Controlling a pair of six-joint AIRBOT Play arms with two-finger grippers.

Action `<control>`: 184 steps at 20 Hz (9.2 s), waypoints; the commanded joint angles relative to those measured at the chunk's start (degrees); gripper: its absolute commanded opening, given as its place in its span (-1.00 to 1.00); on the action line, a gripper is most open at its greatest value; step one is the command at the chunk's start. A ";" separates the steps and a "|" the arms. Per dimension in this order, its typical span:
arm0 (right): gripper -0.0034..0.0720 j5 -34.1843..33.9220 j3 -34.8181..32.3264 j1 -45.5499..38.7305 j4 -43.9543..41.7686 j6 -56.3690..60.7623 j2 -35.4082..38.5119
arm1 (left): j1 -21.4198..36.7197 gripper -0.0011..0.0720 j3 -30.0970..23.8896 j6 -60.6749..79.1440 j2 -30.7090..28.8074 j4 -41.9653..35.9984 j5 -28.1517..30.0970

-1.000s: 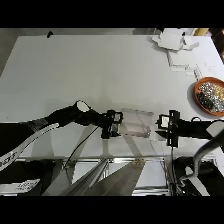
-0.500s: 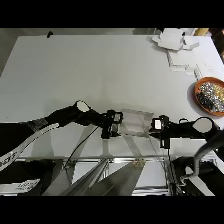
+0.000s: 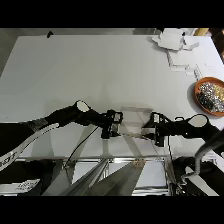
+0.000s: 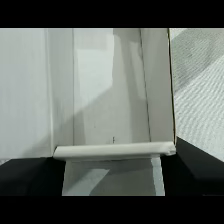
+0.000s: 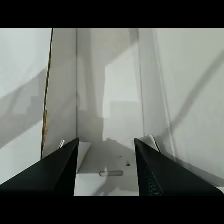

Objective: Fold the box and place the chain.

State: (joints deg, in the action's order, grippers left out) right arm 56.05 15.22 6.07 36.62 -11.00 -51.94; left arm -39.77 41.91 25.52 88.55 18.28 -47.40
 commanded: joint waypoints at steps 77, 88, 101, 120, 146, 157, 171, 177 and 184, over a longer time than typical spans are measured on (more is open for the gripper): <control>-0.12 -3.63 13.18 26.84 40.41 135.25 -1.60 | 0.04 -0.06 0.02 0.00 -0.04 0.17 -0.17; -0.19 -1.11 17.81 36.02 50.49 152.95 -11.43 | 0.04 -0.06 0.02 0.00 -0.04 0.20 -0.20; -0.55 0.85 17.81 36.02 50.62 154.75 -11.87 | 0.04 -0.06 0.02 0.00 -0.04 0.17 -0.20; -0.06 3.89 18.93 36.00 53.57 133.72 -9.27 | 0.04 -0.06 0.02 0.00 -0.04 0.20 -0.20; -0.09 -11.30 35.28 -38.86 58.55 90.01 -22.88 | 0.04 -0.06 0.02 0.00 -0.04 0.20 -0.20; -0.15 -11.74 35.28 -38.86 51.91 83.93 -27.12 | 0.04 -0.06 0.02 0.00 -0.04 0.17 -0.20; -0.87 -1.84 35.28 -38.86 44.83 81.61 -7.91 | 0.04 -0.06 0.02 0.00 -0.04 0.17 -0.20; -0.87 10.32 35.28 -35.98 27.78 74.75 8.87 | 0.04 -0.06 0.02 0.00 -0.04 0.17 -0.20; -0.87 27.08 35.23 -15.76 27.78 73.53 23.28 | 0.04 -0.06 0.02 0.00 -0.04 0.17 -0.20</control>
State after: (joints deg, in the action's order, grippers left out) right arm 75.55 50.46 -17.19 65.52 63.11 -34.41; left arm -39.77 41.91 25.50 88.51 18.46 -47.62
